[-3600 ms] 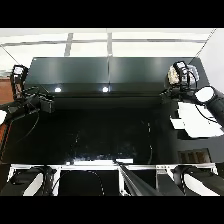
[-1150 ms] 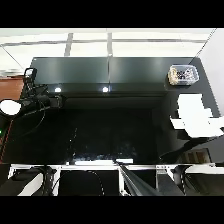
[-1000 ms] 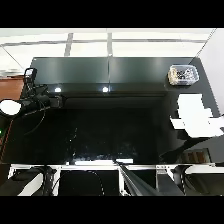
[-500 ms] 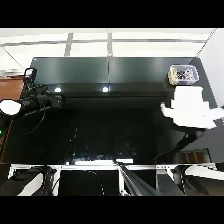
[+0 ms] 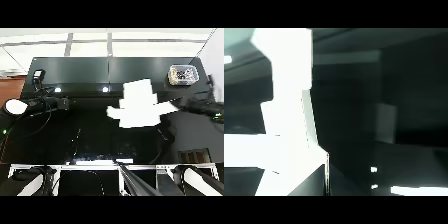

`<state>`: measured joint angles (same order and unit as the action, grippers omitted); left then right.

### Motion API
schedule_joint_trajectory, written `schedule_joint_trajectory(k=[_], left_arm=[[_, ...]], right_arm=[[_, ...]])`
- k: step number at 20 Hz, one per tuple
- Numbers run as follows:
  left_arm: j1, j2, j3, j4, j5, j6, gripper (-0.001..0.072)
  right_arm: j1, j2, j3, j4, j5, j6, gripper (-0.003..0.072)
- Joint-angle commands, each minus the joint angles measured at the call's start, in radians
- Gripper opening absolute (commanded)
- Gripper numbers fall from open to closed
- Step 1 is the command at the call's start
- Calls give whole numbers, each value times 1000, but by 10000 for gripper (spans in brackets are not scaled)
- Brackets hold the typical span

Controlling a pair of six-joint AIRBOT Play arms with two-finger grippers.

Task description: Fold the box and place the chain.

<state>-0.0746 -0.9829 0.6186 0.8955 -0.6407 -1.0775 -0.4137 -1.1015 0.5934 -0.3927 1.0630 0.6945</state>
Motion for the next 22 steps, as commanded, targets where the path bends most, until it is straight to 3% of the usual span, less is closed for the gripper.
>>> schedule_joint_trajectory(k=[1, 4, 6, 10, 15, 20, 22], left_arm=[[-53, -43, 3, -90, -43, -2, 708], [-53, -133, 8, -328, -101, 37, 696], [-49, -200, 38, -404, -152, 94, 693], [-50, -340, 147, -406, -262, 62, 679], [-58, -588, 306, -345, -597, -58, 679], [-132, -703, 376, -389, -634, -2, 679], [-169, -713, 420, -372, -666, 82, 600]], right_arm=[[254, 37, -181, 232, -163, -192, 15], [437, 37, -211, 225, -316, -190, 15], [504, 37, -211, 232, -373, -190, 15], [530, 37, -211, 243, -375, -190, 15], [530, 37, -211, 246, -374, -190, 15], [530, 37, -211, 246, -374, -190, 15], [530, 37, -211, 246, -374, -190, 15]])
